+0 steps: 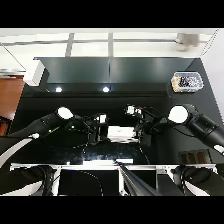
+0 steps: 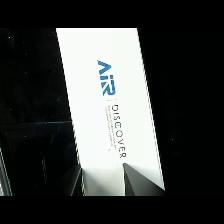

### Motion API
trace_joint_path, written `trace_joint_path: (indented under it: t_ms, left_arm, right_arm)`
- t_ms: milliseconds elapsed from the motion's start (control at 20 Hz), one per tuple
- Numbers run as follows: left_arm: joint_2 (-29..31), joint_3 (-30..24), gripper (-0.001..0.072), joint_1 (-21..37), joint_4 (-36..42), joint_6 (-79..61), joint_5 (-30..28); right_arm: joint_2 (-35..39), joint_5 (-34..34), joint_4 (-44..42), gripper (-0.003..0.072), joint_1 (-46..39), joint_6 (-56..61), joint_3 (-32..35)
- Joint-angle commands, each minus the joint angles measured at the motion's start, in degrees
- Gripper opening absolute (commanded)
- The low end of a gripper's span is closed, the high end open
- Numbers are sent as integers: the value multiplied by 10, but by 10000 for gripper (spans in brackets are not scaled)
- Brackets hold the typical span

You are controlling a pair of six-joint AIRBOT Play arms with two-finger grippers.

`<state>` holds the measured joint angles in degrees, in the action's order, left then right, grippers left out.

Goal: Fold the box and place the chain.

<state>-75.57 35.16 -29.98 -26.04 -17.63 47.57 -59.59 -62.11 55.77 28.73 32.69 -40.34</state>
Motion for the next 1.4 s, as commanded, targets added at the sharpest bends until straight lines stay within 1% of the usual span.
trace_joint_path:
  t_ms: [0,350,450,650,800,950,1050,1150,1250,1300,1350]
  left_arm:
    - [0,0,420,1,0,0,-1]
    - [0,0,420,1,0,0,-1]
    - [0,0,420,1,0,0,0]
    - [0,0,420,1,-1,0,0]
    - [0,0,420,1,-1,0,0]
    - [0,0,420,1,-1,0,0]
    - [0,0,420,1,-1,0,0]
    - [0,0,420,1,-1,0,0]
    - [0,0,420,1,-1,0,0]
    - [0,0,420,1,-1,0,0]
    - [0,0,420,1,-1,0,0]
  right_arm:
    - [0,7,9,276,0,1,0]
    - [-14,41,14,276,21,1,0]
    - [-14,40,20,276,21,4,0]
    - [-13,28,17,275,21,11,-3]
    - [-7,2,17,274,20,23,-14]
    - [-3,-8,16,274,20,35,-21]
    - [1,-10,15,274,20,58,-24]
    - [3,-26,13,274,19,81,-35]
    - [6,-44,8,272,11,134,-44]
    - [7,-58,-5,184,-3,174,-44]
    - [7,-81,-28,6,-22,208,-44]
